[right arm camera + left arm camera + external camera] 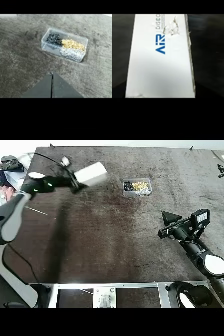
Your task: Fold the box and place the chain.
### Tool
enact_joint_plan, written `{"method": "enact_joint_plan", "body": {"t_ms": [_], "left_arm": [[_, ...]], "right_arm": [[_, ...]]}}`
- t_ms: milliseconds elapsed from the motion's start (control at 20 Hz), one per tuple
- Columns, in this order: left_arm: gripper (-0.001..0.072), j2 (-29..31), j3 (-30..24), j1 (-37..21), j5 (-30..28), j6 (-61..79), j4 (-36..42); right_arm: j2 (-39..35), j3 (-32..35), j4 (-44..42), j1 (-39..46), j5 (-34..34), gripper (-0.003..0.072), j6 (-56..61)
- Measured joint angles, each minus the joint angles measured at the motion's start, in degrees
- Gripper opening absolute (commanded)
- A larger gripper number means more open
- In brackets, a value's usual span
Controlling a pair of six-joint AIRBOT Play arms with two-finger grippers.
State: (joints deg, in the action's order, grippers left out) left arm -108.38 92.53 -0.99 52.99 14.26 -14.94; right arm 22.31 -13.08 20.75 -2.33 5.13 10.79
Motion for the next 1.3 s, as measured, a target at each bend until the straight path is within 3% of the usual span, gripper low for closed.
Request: {"method": "enact_joint_plan", "body": {"t_ms": [200, 350, 600, 950, 1050, 1100, 1300], "left_arm": [[0.0009, 2.51, -0.04, -9.57, -18.91, -11.32, -0.09], [0.001, 1.9, -0.33, -15.43, -25.88, -21.88, -4.66], [0.001, -2.64, 0.26, -21.97, -28.55, -35.41, -14.56], [0.0016, -10.8, 5.57, -23.82, -25.05, -39.71, -19.45], [0.0606, -12.13, 6.29, -23.82, -24.7, -39.8, -19.67], [0.0646, -12.48, 6.51, -23.91, -24.72, -39.78, -19.76], [0.0648, -13.05, 7.3, -23.98, -25.14, -38.93, -20.04]], "right_arm": [[0.0, 0.0, 0.0, 0.0, -0.02, -0.0014, 0.0], [0.0, 0.0, 0.0, 0.0, -0.02, -0.0015, 0.0], [0.0, 0.0, 0.0, 0.0, -0.02, -0.0015, 0.0], [0.0, 0.0, -0.07, 0.0, 0.0, -0.0014, 0.0], [0.0, 0.0, -0.2, 0.0, 0.0, -0.0014, 0.0], [0.0, 0.0, -0.42, 0.0, 0.0, -0.0014, 0.02], [0.0, 0.0, -1.2, 0.0, 0.04, -0.0014, 0.04]]}}
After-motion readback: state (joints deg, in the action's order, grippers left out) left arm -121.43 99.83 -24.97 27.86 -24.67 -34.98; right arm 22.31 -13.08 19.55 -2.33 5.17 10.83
